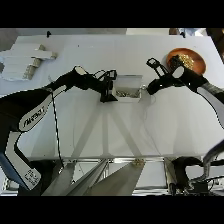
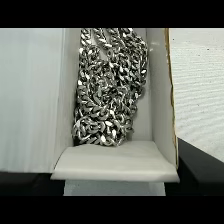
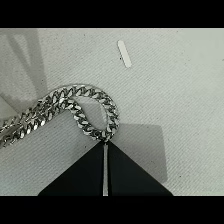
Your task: Fold the box and place the chain.
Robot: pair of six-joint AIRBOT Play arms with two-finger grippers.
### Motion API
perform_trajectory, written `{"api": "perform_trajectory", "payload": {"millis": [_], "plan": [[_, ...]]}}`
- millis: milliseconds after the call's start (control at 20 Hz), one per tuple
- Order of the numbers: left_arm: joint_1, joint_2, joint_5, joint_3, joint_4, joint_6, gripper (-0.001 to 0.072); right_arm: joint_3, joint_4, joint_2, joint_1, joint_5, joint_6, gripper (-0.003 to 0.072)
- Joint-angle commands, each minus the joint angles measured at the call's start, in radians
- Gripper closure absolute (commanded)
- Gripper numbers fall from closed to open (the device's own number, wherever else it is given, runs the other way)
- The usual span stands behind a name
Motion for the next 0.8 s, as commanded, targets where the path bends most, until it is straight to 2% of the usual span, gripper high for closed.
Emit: {"api": "perform_trajectory", "payload": {"millis": [0,50,100,150,500,700,750], "plan": [[0.0,0.0,0.0,0.0,0.0,0.0,0.0334,0.0,0.002,0.0,0.001,0.006,0.001,0.0672],[0.0,0.0,0.0,0.0,0.0,0.0,0.0334,0.0,0.004,0.0,0.001,0.006,0.001,0.0624],[0.0,0.0,0.0,0.0,0.0,0.0,0.0334,0.0,0.01,0.0,0.001,0.002,0.001,0.0503],[0.0,0.0,0.0,0.0,0.0,0.0,0.0334,0.0,0.02,0.0,0.001,-0.004,0.001,0.0487],[0.0,0.0,0.0,0.0,0.0,0.0,0.0334,0.0,0.024,-0.002,0.037,-0.041,-0.002,0.0487],[0.0,0.0,0.0,0.0,0.0,0.0,0.0334,0.0,-0.006,-0.016,0.045,-0.013,0.008,0.0495],[0.0,0.0,0.0,0.0,0.0,0.0,0.0334,0.0,-0.02,-0.02,0.045,0.002,0.009,0.0552]]}}
